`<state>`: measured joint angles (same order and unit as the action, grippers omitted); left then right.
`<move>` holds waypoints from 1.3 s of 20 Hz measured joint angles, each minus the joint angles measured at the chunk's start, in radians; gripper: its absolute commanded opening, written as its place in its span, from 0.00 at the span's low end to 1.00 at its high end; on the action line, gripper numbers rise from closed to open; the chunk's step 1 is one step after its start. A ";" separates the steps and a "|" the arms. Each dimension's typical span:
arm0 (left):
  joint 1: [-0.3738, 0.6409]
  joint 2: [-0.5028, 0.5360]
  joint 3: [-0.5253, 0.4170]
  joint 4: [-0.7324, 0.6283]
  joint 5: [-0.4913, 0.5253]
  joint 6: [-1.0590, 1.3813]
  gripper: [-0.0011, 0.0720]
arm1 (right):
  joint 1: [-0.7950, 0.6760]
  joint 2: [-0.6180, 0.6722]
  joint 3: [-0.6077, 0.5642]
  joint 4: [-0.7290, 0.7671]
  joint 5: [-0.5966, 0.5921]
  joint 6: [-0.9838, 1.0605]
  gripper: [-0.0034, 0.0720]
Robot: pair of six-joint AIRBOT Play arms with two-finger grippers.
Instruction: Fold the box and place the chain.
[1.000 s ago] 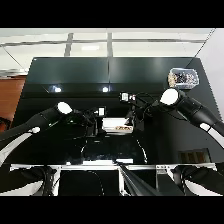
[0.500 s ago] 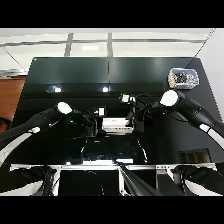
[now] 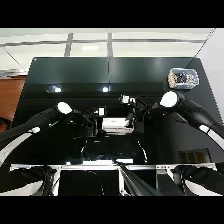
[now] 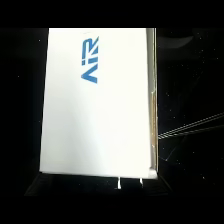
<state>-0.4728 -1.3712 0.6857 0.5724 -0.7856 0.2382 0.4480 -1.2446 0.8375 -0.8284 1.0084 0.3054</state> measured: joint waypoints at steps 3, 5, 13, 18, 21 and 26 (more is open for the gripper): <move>0.000 0.000 0.000 0.001 0.000 0.003 0.51 | 0.019 -0.002 -0.004 -0.009 -0.010 0.002 0.58; 0.000 0.000 0.000 0.001 0.000 0.002 0.51 | 0.029 -0.002 -0.004 -0.010 -0.018 0.002 0.58; 0.000 0.000 0.000 0.001 0.000 0.003 0.51 | -0.003 0.043 0.007 -0.006 -0.007 0.121 0.58; 0.000 0.000 0.000 0.001 0.000 0.002 0.51 | -0.092 0.084 -0.013 0.032 0.079 0.451 0.08; 0.000 0.000 0.000 0.001 0.000 0.002 0.51 | -0.109 0.080 -0.058 0.162 0.078 0.550 0.08; 0.000 0.000 0.000 0.000 0.000 0.002 0.51 | -0.111 0.000 -0.096 0.373 0.024 0.609 0.08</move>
